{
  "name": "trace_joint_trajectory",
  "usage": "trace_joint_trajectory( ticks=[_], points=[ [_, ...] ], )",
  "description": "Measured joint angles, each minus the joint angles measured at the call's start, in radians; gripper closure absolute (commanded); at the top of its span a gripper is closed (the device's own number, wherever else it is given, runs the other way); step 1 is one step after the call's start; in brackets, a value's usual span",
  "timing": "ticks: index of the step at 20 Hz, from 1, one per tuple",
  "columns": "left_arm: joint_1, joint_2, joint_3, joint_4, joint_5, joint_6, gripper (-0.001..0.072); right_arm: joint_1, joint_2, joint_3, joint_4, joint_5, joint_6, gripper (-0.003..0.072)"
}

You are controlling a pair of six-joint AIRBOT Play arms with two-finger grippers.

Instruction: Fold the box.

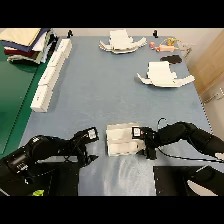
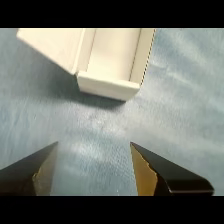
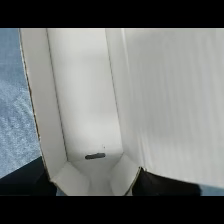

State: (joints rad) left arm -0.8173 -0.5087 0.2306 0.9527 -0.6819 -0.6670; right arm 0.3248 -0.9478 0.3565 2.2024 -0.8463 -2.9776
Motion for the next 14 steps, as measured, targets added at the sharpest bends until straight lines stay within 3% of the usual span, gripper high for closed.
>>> trace_joint_trajectory(
  ticks=[6,14],
  points=[
    [0.006,-0.202,0.000,-0.312,0.119,0.423,0.0011,0.000,0.000,0.000,0.000,0.000,0.000,0.0088],
    [0.001,-0.426,0.088,-0.425,0.146,0.605,0.0011,0.000,0.000,0.000,0.000,0.000,0.000,0.0088]
  ],
)
